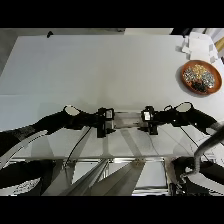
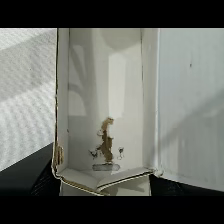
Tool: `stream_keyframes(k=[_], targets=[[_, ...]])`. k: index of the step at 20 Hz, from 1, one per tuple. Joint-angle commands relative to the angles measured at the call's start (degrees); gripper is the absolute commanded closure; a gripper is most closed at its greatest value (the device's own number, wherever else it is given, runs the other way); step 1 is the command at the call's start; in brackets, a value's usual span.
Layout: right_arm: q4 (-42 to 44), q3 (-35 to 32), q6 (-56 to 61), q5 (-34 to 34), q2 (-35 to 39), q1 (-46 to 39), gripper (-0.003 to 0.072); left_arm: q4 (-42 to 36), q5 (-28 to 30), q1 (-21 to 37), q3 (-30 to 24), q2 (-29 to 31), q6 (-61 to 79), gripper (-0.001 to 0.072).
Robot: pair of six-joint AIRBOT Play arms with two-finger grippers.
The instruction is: Fold the box and place the chain.
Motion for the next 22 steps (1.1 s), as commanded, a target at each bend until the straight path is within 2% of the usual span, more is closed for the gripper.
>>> stream_keyframes(k=[1,6,7,9,10,17,22], targets=[[-0.2,0.0,0.0,-0.8,0.0,0.0,0.0228,0.0,0.0,0.0,0.0,0.0,0.0,0.0397],[-0.1,0.0,0.0,-0.5,0.0,0.0,0.0225,0.0,0.0,0.0,0.0,0.0,0.0,0.0397],[-0.1,0.0,0.1,-0.5,0.0,0.0,0.0199,0.0,0.0,0.0,0.0,0.0,0.0,0.0397],[-0.1,0.0,0.2,-0.6,0.0,0.0,0.0004,0.1,0.0,0.0,0.0,0.0,0.0,0.0397],[-0.1,0.0,0.2,-0.7,0.0,0.0,-0.0013,0.0,0.0,0.0,0.0,0.0,0.0,0.0397],[-1.0,0.0,4.5,-1.0,2.3,0.0,-0.0013,0.0,0.0,0.0,0.0,0.0,0.0,0.0397],[-10.3,0.0,15.3,-0.9,6.7,0.0,-0.0013,0.0,0.0,0.0,0.0,0.0,0.0,0.0397]])
